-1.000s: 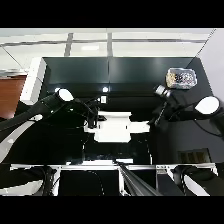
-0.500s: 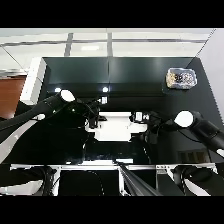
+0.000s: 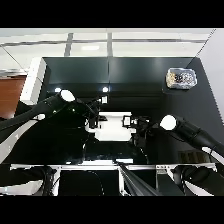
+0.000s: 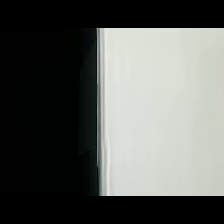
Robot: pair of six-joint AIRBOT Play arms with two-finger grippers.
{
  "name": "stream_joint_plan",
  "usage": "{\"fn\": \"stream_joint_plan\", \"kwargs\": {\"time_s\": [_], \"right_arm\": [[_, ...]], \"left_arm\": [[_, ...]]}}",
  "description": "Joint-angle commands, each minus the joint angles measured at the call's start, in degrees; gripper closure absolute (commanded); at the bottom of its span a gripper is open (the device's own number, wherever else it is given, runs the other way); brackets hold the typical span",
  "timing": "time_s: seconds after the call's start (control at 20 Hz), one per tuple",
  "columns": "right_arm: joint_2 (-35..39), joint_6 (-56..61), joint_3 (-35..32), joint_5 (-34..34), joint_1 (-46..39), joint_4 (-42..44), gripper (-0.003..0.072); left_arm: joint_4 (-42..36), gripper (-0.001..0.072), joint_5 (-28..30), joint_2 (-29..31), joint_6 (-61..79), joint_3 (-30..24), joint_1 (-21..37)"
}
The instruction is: Fold the box and place the chain.
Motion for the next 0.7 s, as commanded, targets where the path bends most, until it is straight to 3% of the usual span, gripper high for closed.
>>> {"fn": "stream_joint_plan", "kwargs": {"time_s": [0.0, 0.2, 0.4, 0.65], "right_arm": [[0.17, 0.0, 0.33, -6.75, 0.61, 5.55, -0.0025], [2.69, -0.04, 1.53, -7.78, -0.46, 3.13, -0.0024], [3.41, -0.04, 1.53, -10.97, -1.03, -5.25, -0.0024], [3.41, -0.2, 1.53, -11.45, -1.44, -7.06, -0.0025]], "left_arm": [[-0.07, 0.0684, -0.04, -0.02, -0.04, -0.02, -0.02], [-0.07, 0.0683, -0.04, -0.02, -0.02, -0.02, -0.02], [-0.07, 0.0684, -0.04, -0.02, -0.04, -0.02, -0.02], [-0.07, 0.0684, -0.04, -0.02, -0.04, -0.02, -0.02]]}}
